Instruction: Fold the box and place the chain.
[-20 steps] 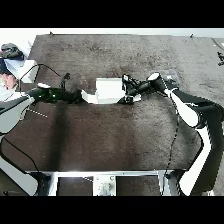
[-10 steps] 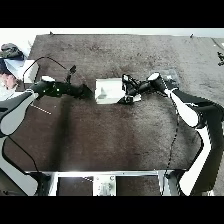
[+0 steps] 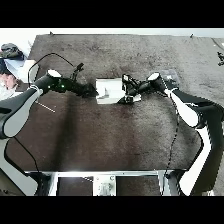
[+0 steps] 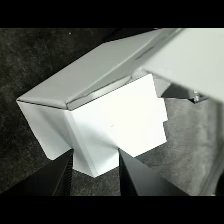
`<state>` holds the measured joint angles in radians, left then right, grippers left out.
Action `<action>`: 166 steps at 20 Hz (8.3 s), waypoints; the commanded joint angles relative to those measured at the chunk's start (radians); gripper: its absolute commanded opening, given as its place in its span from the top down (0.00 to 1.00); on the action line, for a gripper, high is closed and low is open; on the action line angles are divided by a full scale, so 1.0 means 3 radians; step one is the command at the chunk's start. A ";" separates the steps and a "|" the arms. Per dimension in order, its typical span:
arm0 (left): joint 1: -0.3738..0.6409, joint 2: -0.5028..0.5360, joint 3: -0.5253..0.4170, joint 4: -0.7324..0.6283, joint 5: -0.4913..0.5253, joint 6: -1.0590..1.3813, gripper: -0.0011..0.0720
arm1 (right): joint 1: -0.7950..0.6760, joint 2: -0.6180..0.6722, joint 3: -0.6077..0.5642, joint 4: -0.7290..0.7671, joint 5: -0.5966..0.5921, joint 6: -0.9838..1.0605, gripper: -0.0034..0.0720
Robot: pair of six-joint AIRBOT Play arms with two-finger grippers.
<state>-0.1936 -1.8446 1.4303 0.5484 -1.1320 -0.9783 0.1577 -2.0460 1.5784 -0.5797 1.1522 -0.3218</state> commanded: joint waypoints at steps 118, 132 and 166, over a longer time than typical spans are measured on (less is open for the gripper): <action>0.0259 -0.0618 0.0458 -0.0286 -0.0593 0.4729 0.00 | -0.0004 -0.0003 -0.0001 0.0001 0.0000 0.0000 0.33; 0.0135 -0.0777 0.0458 -0.0384 -0.0298 0.5015 0.00 | -0.0004 -0.0003 -0.0001 0.0001 0.0001 0.0000 0.33; -0.0017 -0.0837 0.0459 -0.0367 -0.0128 0.4807 0.03 | -0.0004 -0.0003 -0.0001 0.0001 0.0000 0.0000 0.33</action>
<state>-0.1978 -2.0903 1.5669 0.4400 -1.1652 0.4454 0.1570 -2.0460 1.5780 -0.5793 1.1522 -0.3218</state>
